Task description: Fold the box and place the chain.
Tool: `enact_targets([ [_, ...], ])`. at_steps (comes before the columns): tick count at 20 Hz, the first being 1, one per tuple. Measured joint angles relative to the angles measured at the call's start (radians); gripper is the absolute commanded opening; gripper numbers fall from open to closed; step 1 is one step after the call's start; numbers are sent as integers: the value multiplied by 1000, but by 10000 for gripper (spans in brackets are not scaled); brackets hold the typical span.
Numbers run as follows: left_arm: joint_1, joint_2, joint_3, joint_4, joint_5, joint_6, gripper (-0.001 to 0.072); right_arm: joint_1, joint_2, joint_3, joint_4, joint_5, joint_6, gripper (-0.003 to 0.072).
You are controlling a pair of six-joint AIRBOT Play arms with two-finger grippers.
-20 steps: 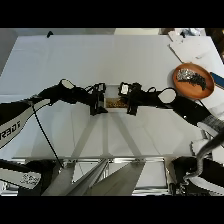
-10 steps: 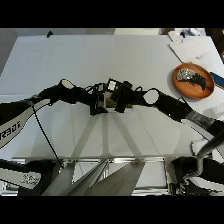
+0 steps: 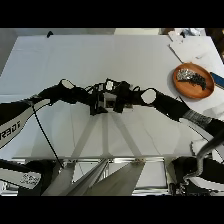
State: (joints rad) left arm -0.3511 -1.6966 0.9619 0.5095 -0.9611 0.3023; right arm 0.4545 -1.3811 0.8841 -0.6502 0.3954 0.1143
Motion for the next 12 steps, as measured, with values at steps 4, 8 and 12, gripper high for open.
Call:
enact_targets([
  [4, 0, 0, 0, 0, 0, 0, 254, 0, 65, 0, -84, 44, 111, 501],
  [8, 0, 0, 0, 0, 0, 0, 254, -2, 167, 2, -306, 172, 297, 347],
  [12, 0, 0, 0, 0, 0, 0, 254, -60, 204, 63, -434, 370, 432, 260],
])
